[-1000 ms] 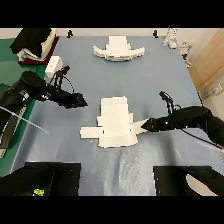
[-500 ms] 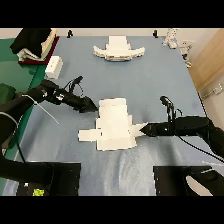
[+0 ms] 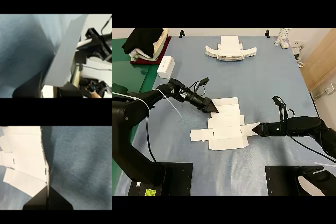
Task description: Fold the box.
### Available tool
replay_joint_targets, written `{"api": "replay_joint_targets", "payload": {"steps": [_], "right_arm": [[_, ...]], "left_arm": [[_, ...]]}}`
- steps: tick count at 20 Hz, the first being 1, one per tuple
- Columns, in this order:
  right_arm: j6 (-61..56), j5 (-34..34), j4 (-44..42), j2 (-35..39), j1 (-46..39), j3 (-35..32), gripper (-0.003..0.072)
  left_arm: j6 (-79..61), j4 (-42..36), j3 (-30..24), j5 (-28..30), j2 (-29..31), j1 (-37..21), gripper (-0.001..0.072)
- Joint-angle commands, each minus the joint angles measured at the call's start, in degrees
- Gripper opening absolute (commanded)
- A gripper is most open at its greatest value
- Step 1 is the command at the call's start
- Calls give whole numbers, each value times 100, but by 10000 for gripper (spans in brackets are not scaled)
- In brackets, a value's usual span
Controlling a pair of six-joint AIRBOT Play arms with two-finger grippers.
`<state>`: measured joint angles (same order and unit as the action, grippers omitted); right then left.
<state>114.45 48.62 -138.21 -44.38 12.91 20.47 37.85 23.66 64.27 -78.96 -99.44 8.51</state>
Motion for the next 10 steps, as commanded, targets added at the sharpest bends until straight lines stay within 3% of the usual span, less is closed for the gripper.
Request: {"api": "replay_joint_targets", "payload": {"steps": [1,4,6,9,10], "right_arm": [[-7,28,2,4,7,0,1],[-7,26,20,4,7,0,2],[-7,26,22,4,7,-2,1],[-28,24,26,4,7,-2,2],[-28,24,39,4,7,0,2]], "left_arm": [[-144,90,205,-514,-133,52,203],[-184,337,227,-682,-133,59,201],[-299,332,227,-693,-133,63,93],[-398,334,227,-673,-133,144,90],[-468,337,227,-680,-133,162,13]]}}
